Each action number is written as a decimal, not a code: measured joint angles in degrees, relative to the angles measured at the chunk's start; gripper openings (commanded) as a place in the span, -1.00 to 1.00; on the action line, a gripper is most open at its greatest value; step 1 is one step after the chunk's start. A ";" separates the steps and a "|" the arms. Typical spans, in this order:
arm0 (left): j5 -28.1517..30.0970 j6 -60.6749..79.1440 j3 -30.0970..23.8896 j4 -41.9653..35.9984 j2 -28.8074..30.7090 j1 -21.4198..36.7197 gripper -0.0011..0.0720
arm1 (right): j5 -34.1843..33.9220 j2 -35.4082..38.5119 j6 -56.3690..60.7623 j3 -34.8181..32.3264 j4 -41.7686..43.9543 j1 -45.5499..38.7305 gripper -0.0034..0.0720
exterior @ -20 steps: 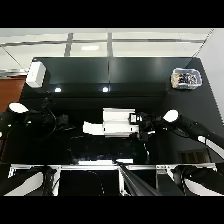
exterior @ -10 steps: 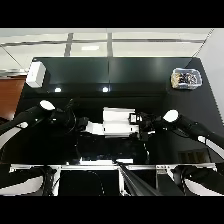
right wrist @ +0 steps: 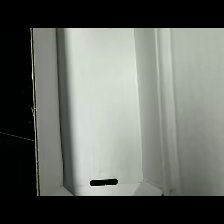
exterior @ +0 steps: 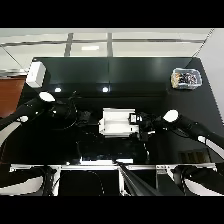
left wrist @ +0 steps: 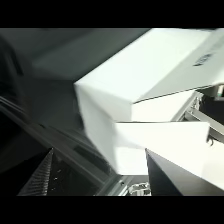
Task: Fold the box and place the chain.
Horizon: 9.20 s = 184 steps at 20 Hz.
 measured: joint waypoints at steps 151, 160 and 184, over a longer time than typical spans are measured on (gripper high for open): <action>0.90 -77.92 24.20 51.32 -10.01 -37.05 -0.89 | 16.81 13.68 58.12 9.38 -21.33 -16.90 -0.87; 0.87 -77.81 24.20 51.41 -10.01 -37.03 -0.89 | 20.63 6.43 75.45 -1.07 -12.37 -37.75 -0.87; 0.81 -77.83 24.20 51.45 -10.01 -37.03 -0.89 | 23.58 -1.73 76.98 10.67 -1.01 -9.40 0.06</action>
